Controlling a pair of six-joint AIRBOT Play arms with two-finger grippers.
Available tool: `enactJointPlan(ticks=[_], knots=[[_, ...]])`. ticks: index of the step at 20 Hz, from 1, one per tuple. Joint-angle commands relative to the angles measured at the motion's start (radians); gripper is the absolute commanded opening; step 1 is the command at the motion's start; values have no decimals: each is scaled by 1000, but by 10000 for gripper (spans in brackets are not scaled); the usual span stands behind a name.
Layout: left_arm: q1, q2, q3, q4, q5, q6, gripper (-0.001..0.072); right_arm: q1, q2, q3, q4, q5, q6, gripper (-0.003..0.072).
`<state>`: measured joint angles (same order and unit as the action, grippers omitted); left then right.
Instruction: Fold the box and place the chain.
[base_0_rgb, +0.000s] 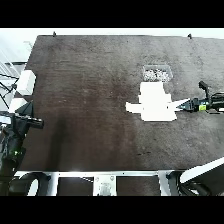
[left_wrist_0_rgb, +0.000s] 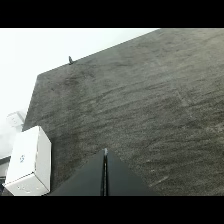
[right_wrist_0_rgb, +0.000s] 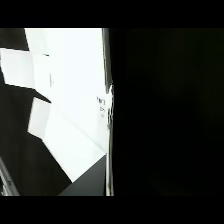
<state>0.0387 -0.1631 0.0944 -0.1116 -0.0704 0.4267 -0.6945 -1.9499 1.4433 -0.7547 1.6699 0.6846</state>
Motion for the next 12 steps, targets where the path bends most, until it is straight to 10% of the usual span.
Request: enactJointPlan(ticks=[1,8,12], knots=[[0,1,0,0,0,0,20,46,133,-182,84,-71,-16,13],[0,1,0,0,0,0,20,319,473,-628,307,-379,-11,12],[0,1,0,0,-1,0,20,518,566,-676,417,-586,-14,12]])
